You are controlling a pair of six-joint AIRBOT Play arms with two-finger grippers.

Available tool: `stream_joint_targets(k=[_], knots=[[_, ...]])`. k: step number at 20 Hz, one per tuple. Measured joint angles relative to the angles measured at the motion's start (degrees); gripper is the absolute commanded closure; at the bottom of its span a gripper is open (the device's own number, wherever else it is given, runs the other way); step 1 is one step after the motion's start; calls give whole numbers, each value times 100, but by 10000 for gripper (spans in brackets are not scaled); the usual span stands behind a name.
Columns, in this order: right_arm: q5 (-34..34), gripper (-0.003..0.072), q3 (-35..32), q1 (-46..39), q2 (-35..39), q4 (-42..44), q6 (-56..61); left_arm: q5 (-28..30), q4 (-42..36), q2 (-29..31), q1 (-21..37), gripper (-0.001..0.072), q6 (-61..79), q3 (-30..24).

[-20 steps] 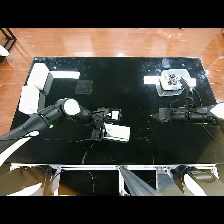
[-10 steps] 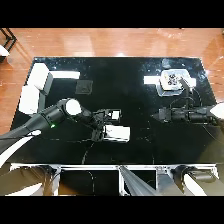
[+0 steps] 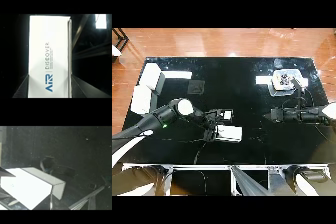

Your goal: Fold the box and place the chain.

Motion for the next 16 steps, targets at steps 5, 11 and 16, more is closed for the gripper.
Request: stream_joint_targets(k=[5,11,16], knots=[[-15,667,2,0,0,-2,0,162,-15,-44,-17,76,-162,0],[-22,667,2,0,0,-2,0,245,-15,-103,-103,76,-214,4],[-24,667,2,0,0,-4,0,267,35,-109,-125,76,-212,2]])
